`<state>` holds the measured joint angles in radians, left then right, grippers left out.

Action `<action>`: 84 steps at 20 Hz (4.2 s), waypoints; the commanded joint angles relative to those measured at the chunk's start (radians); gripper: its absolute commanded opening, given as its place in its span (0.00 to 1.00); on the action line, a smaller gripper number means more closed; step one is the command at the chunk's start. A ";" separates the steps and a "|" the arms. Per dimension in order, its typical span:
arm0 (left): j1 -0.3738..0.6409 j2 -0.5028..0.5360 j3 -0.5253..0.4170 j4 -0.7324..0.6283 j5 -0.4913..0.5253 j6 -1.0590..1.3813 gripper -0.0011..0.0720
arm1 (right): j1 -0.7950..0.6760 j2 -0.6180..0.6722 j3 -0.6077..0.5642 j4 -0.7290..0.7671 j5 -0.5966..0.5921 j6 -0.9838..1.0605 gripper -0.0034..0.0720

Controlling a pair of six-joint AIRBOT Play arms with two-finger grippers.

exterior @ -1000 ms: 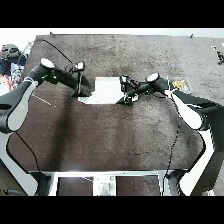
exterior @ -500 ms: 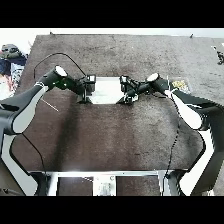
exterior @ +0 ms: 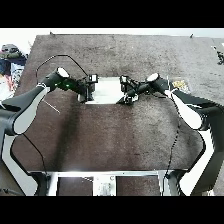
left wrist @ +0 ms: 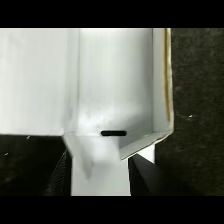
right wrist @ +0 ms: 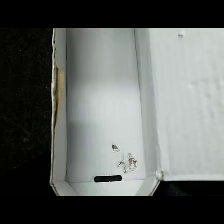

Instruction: Fold the box and place the chain.

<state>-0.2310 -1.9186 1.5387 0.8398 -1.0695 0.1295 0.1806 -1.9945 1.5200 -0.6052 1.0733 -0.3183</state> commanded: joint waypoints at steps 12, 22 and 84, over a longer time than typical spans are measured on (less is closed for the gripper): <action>-0.001 -0.010 0.000 -0.162 -0.067 0.002 0.26 | 0.000 0.000 0.001 0.000 0.000 0.000 0.58; -0.001 -0.034 0.000 -0.222 -0.067 0.013 0.27 | 0.000 0.000 0.001 0.000 0.000 0.000 0.58; 0.153 0.086 -0.267 -0.454 0.025 -0.855 0.60 | 0.000 0.000 0.001 0.000 0.003 0.000 0.58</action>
<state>-0.0776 -1.8317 1.2469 0.4171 -1.0050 -0.7418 0.1791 -1.9942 1.5200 -0.6052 1.0756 -0.3183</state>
